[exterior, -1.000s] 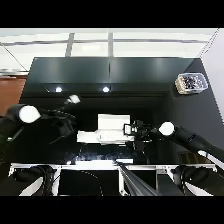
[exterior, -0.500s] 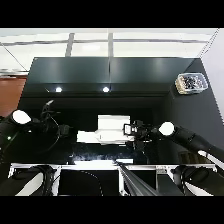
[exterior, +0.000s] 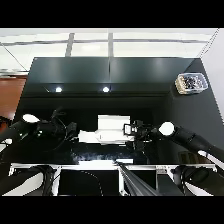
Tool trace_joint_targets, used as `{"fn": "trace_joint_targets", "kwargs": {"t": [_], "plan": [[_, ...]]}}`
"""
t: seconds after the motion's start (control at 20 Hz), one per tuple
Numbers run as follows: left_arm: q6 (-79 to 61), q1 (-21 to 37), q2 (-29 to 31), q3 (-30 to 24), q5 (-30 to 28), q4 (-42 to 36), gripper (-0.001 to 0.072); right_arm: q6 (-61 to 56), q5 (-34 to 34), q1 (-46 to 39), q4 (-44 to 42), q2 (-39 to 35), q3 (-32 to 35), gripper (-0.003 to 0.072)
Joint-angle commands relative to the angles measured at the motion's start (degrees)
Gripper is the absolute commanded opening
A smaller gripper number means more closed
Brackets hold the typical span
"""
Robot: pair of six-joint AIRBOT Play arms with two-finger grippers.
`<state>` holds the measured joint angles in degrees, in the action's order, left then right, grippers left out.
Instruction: Fold the box and place the chain.
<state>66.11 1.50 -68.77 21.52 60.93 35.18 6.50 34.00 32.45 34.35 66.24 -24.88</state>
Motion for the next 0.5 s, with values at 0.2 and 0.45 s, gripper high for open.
{"fn": "trace_joint_targets", "kwargs": {"t": [0.2,0.45], "plan": [[-13.33,-6.19,-3.21,-0.11,1.03,-10.54,0.0021,-0.02,0.02,0.04,-0.02,-0.02,-0.02,0.0043],[-15.45,-5.75,-3.15,0.00,1.53,-12.68,0.0021,-0.02,0.02,0.04,-0.04,-0.02,-0.02,0.0042]]}}
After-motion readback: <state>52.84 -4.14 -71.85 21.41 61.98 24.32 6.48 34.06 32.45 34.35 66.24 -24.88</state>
